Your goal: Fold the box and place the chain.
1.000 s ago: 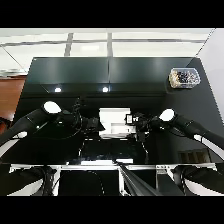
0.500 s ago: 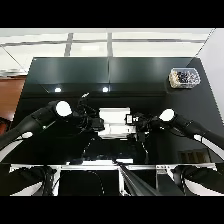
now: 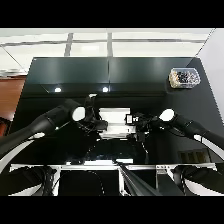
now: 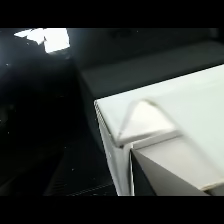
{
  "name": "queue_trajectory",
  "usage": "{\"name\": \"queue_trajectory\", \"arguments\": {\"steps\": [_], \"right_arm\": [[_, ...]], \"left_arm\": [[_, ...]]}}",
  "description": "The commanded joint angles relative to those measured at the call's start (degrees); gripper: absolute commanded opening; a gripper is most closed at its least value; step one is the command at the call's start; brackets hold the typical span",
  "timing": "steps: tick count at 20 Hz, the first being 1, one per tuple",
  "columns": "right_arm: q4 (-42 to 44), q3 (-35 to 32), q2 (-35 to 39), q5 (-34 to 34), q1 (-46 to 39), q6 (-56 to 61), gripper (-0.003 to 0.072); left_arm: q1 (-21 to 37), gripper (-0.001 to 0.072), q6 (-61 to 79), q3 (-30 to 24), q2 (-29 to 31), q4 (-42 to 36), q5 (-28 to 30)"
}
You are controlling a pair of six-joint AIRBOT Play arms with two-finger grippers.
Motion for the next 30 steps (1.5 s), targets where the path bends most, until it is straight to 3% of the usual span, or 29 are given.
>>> {"name": "queue_trajectory", "arguments": {"steps": [1,9,11,12,13,14,16,17,18,22,23,25,26,30], "right_arm": [[0.0,0.0,0.0,0.0,0.0,0.0,0.0136],[0.0,0.0,0.0,0.0,0.0,0.0,0.0136],[0.0,0.0,0.0,0.0,0.0,0.0,0.0135],[0.0,0.0,0.0,0.0,0.0,0.0,0.0136],[0.0,0.0,0.0,0.0,0.0,0.0,0.0135],[0.0,0.0,0.0,0.0,0.0,0.0,0.0135],[0.0,0.0,0.0,0.0,0.0,0.0,0.0135],[0.0,0.0,0.0,0.0,0.0,0.0,0.0135],[0.0,0.0,0.0,0.0,0.0,0.0,0.0135],[0.0,0.0,0.0,0.0,0.0,0.0,0.0135],[0.0,0.0,0.0,0.0,0.0,0.0,0.0135],[0.0,0.0,0.0,0.0,0.0,0.0,0.0135],[0.0,0.0,0.0,0.0,0.0,0.0,0.0135],[0.0,0.0,0.0,0.0,0.0,0.0,0.0135]], "left_arm": [[-3.5,0.0456,-7.8,3.9,-3.3,6.0,-4.0],[-6.9,0.0456,-18.7,4.6,-5.3,5.9,-2.4],[-6.8,0.0336,-19.7,4.9,-5.6,6.0,-2.3],[-6.8,0.0333,-19.9,5.3,-5.6,5.9,-2.3],[-6.8,0.0278,-20.2,5.6,-5.6,5.9,-2.4],[-6.8,0.0171,-20.6,6.0,-5.6,5.9,-2.3],[-6.8,0.0091,-20.6,6.3,-5.7,5.8,-2.3],[-6.9,0.0085,-20.6,6.3,-5.7,5.8,-2.3],[-6.9,0.0029,-20.6,6.3,-5.7,5.8,-2.4],[-6.9,0.0028,-20.8,6.4,-5.7,5.8,-2.5],[-6.9,0.0067,-20.9,6.4,-5.7,5.8,-2.5],[-6.8,0.0526,-20.9,6.3,-5.7,5.9,-2.6],[-6.8,0.0575,-20.9,6.3,-5.7,6.3,-2.6],[-6.8,0.0574,-21.0,6.4,-6.1,7.7,-2.5]]}}
